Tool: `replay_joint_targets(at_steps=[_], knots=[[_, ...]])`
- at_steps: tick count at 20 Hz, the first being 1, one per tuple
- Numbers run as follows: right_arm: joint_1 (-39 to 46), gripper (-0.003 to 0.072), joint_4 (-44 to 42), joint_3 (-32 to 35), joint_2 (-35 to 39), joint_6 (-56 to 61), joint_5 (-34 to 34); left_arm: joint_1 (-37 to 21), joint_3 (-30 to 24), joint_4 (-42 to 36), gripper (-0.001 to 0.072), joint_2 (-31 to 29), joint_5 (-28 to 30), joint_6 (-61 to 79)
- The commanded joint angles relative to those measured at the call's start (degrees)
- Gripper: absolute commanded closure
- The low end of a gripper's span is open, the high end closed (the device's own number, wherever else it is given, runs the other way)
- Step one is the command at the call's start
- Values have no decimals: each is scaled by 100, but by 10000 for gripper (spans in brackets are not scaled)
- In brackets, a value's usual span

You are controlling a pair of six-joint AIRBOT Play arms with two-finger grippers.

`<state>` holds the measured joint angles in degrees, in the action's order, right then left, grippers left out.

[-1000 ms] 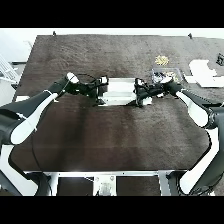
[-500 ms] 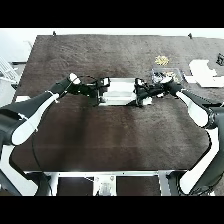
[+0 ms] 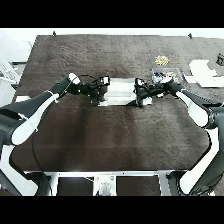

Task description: Fold the box and place the chain.

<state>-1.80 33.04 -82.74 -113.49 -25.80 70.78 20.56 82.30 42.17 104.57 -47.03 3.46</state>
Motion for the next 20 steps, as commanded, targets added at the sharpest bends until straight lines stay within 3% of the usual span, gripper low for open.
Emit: replay_joint_targets(at_steps=[1, 6, 20], knots=[[-2, 102, 0, 0, -2, 4, 0, 57, 2, -92, 362, 0, -42, 4], [-2, 103, 0, 0, -2, 4, 0, 144, 2, -111, 362, 0, 120, 4], [-2, 103, 0, 0, -2, 4, 0, 199, 2, -1220, 359, 225, 188, 603]])
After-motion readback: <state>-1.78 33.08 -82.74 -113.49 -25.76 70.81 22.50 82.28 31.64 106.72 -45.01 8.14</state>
